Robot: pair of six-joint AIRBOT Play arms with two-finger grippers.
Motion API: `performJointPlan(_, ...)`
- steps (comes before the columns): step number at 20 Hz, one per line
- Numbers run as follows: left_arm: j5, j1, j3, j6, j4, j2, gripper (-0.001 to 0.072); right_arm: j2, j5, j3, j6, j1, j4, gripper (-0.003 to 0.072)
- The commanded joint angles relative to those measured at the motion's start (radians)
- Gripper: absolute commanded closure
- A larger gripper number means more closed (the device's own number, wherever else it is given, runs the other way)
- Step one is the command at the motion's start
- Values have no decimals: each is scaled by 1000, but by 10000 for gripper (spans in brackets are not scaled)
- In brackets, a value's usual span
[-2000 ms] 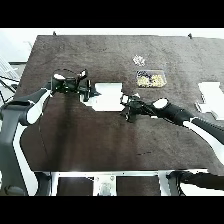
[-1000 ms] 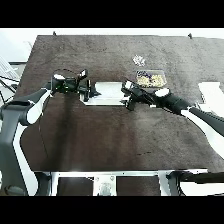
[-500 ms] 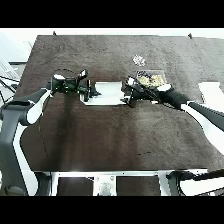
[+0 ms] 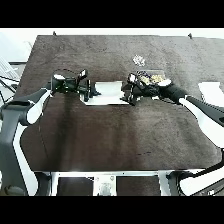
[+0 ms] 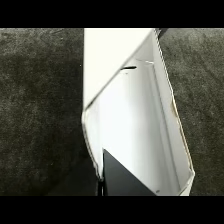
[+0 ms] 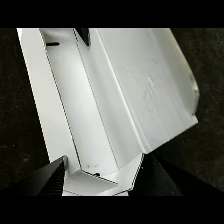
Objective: Fold the box and place the chain.
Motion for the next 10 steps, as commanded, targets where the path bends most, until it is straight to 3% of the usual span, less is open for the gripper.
performJointPlan(1, -2, 0, 0, 0, 1, 1, 690, -48, 89, 54, 17, -17, -25, 42)
performJointPlan(10, -1, 0, 0, 0, 1, 1, 690, -160, 237, 151, -5, -17, -45, 42)
